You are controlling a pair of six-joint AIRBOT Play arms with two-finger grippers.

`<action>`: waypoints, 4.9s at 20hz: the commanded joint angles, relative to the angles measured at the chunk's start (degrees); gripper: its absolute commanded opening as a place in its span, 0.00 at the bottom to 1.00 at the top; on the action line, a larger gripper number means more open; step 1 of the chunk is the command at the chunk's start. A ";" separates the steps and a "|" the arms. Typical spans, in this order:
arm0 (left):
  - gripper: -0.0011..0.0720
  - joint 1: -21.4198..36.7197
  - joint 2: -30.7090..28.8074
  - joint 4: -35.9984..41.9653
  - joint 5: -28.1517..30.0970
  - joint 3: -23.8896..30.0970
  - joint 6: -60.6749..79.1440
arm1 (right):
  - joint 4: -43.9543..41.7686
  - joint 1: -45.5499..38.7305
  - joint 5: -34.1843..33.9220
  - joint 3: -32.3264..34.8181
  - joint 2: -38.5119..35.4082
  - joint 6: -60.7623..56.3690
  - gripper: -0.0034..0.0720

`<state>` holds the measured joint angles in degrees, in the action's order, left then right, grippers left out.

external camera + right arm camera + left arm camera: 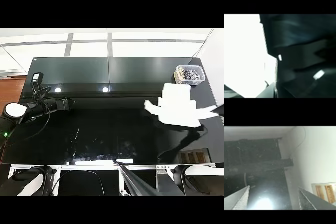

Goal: Fold the box and place the chain.

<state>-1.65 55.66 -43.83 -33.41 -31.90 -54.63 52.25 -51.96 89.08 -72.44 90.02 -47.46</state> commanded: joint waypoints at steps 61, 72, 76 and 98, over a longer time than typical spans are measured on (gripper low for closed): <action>0.05 -22.47 33.77 -3.87 -17.18 -26.49 52.09 | 1.86 72.91 -36.50 33.90 -29.75 31.28 0.93; 0.05 -22.47 33.77 -3.89 -19.54 -26.51 52.06 | -5.22 76.89 -42.88 37.18 -22.51 50.73 0.93; 0.05 -22.47 33.81 -3.87 -19.54 -26.51 52.02 | -8.15 78.20 -46.10 37.16 -20.98 50.75 0.93; 0.05 -22.53 33.81 -3.82 -21.94 -26.62 57.46 | -16.48 71.36 -45.70 32.76 -20.00 57.86 0.93</action>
<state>-24.16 89.47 -47.70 -54.52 -58.46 1.04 36.75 19.51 42.63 -40.75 69.49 10.31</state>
